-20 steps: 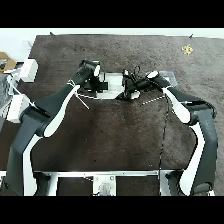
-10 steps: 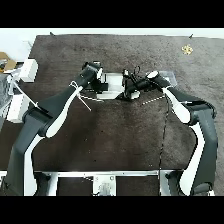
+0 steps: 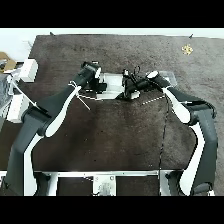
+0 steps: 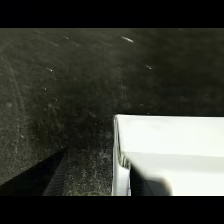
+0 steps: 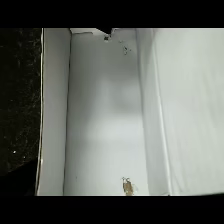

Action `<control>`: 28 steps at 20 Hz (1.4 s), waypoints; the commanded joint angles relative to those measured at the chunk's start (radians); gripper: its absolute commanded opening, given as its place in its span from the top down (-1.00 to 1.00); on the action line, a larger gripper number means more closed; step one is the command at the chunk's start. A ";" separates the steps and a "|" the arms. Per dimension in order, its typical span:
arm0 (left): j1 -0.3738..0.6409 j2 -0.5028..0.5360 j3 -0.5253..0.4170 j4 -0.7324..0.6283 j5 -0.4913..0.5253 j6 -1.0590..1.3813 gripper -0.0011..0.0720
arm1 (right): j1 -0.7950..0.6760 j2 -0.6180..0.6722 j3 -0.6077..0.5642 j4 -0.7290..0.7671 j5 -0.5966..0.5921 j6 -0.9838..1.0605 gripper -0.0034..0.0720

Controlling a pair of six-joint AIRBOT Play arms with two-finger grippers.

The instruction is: Fold the box and place the chain.

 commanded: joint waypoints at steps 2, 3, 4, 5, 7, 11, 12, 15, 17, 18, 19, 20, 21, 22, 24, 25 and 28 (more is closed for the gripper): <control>-0.002 0.024 0.007 -0.044 0.037 0.049 -0.16 | 0.000 0.000 0.000 0.000 0.000 0.000 -0.27; -0.002 0.024 0.018 -0.048 0.018 0.063 -0.17 | 0.000 0.000 0.000 0.000 0.000 0.000 -0.27; -0.002 0.026 0.028 -0.053 0.002 0.084 -0.17 | 0.000 0.000 0.000 0.000 0.000 0.000 -0.27; -0.002 0.034 0.028 -0.053 -0.009 0.109 -0.35 | 0.000 0.000 0.000 0.000 0.000 0.000 -0.27; -0.002 0.058 0.032 -0.053 -0.022 0.214 -0.99 | 0.000 0.000 0.000 0.000 0.000 0.000 -0.27; -0.002 0.141 0.039 -0.051 -0.023 0.344 -0.99 | 0.000 0.000 0.000 0.000 0.000 0.000 -0.27; -0.001 0.168 0.037 -0.051 -0.018 0.391 -0.99 | 0.000 0.000 0.000 0.000 0.000 0.000 -0.27; 0.021 0.232 0.038 -0.079 0.013 0.516 -0.96 | 0.000 0.000 0.000 0.000 0.000 0.000 -0.27; 0.058 0.263 0.037 -0.152 0.037 0.634 -0.96 | 0.000 0.000 0.000 0.000 0.000 0.000 -0.27; 0.084 0.270 0.037 -0.214 0.048 0.719 -0.96 | 0.000 0.000 0.000 0.000 0.000 0.000 -0.27; 0.116 0.271 0.037 -0.295 0.053 0.812 -0.96 | 0.000 0.000 0.000 0.000 0.000 0.000 -0.27; 0.150 0.269 0.033 -0.380 0.055 0.901 -0.96 | 0.000 0.000 0.000 0.000 0.000 0.000 -0.27; 0.188 0.270 0.018 -0.471 0.063 0.998 -0.96 | 0.000 0.000 0.000 0.000 0.000 0.000 -0.27; 0.231 0.269 -0.004 -0.575 0.074 1.111 -0.96 | 0.000 0.000 0.000 0.000 0.000 0.000 -0.27; 0.321 0.267 -0.068 -0.782 0.116 1.281 -0.96 | 0.000 0.000 0.000 0.000 0.000 0.000 -0.27; 0.367 0.265 -0.103 -0.890 0.120 1.380 -0.96 | 0.000 0.000 0.000 0.000 0.000 0.000 -0.27; 0.457 0.209 -0.143 -1.091 0.076 1.592 -0.74 | 0.000 0.000 0.000 0.000 0.000 0.000 -0.27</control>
